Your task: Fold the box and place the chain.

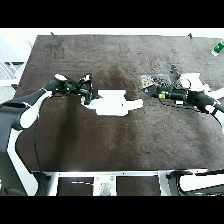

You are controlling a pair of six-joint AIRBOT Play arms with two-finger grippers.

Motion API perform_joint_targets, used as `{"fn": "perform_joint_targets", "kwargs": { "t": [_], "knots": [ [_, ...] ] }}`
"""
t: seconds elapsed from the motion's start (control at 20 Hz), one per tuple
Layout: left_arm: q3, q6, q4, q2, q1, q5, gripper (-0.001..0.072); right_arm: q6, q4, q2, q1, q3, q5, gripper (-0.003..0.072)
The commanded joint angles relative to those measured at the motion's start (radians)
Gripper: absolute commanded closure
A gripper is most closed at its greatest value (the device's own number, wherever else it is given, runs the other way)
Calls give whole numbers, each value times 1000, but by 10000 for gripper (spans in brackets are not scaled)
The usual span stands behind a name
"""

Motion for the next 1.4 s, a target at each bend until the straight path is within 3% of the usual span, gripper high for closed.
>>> {"fn": "perform_joint_targets", "kwargs": {
  "t": [0.0, 0.1, 0.25, 0.45, 0.6, 0.8, 1.05, 1.35],
  "knots": [
    [0, -5, 10, -1, -1, 11, 691, -40, -1, 0, -3, 0, -7, 359],
    [0, -19, 10, 0, -1, 11, 690, -130, -1, 0, -3, 0, -7, 144],
    [0, -28, 10, 0, -1, 11, 690, -251, 0, 0, -2, 0, 13, 136],
    [0, -27, 3, 0, -1, 11, 690, -388, -11, 32, 0, 0, 198, 116],
    [0, -27, 3, 0, -1, 11, 691, -406, -129, 118, 40, -1, 202, 115],
    [0, -27, 3, 0, -1, 11, 690, -402, -351, 235, 167, -1, 97, 115],
    [0, -27, 3, 0, -1, 11, 690, -288, -625, 249, 357, -18, -11, 115],
    [0, -27, 3, 0, -1, 11, 690, -283, -664, 222, 483, -76, -171, 115]
  ]
}}
